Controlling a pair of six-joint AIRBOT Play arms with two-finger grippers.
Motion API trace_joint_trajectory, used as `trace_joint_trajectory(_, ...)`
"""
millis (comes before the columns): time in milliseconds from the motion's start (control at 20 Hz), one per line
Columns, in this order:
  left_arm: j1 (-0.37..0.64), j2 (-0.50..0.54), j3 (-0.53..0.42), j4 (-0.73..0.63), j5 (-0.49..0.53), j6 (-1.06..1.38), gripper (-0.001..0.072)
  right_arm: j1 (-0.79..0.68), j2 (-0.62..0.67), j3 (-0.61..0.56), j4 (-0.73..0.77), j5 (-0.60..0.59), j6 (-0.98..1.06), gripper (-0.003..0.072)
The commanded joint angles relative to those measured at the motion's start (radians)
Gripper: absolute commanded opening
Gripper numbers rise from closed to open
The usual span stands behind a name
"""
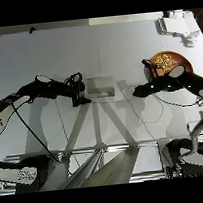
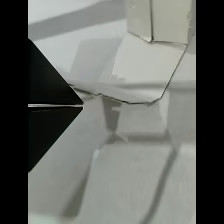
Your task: Fold the box and place the chain.
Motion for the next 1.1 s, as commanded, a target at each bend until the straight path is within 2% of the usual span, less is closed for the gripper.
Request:
trace_joint_trajectory(0, 0.0, -0.001, 0.0, 0.0, 0.0, 0.0, 0.0376, 0.036, -0.086, -0.009, 0.131, -0.033, -0.013, 0.0009)
trace_joint_trajectory(200, 0.0, -0.001, 0.0, 0.0, 0.0, 0.0, 0.0376, 0.065, -0.106, -0.008, 0.279, -0.021, -0.094, 0.0009)
trace_joint_trajectory(450, 0.0, -0.001, 0.0, 0.0, 0.0, 0.0, 0.0376, 0.071, -0.097, -0.008, 0.519, 0.071, -0.182, 0.0015)
trace_joint_trajectory(600, 0.0, -0.001, 0.0, 0.0, 0.0, 0.0, 0.0376, 0.071, -0.097, -0.007, 0.539, 0.07, -0.182, 0.0061)
trace_joint_trajectory(700, 0.0, -0.001, 0.0, 0.0, 0.0, 0.0, 0.0376, 0.071, -0.097, -0.007, 0.541, 0.07, -0.182, 0.0067)
trace_joint_trajectory(800, 0.0, -0.001, 0.0, 0.0, 0.0, 0.0, 0.0376, 0.071, -0.097, -0.007, 0.541, 0.07, -0.184, 0.026)
trace_joint_trajectory(900, 0.0, -0.001, 0.0, 0.0, 0.0, 0.0, 0.0376, 0.077, -0.097, -0.007, 0.54, 0.066, -0.194, 0.029)
trace_joint_trajectory(1000, 0.0, -0.001, 0.0, 0.0, 0.0, 0.0, 0.0376, 0.101, -0.097, -0.007, 0.539, 0.05, -0.24, 0.0352)
trace_joint_trajectory(1050, 0.0, -0.001, 0.0, 0.0, 0.0, 0.0, 0.0376, 0.116, -0.097, -0.007, 0.535, 0.03, -0.251, 0.0355)
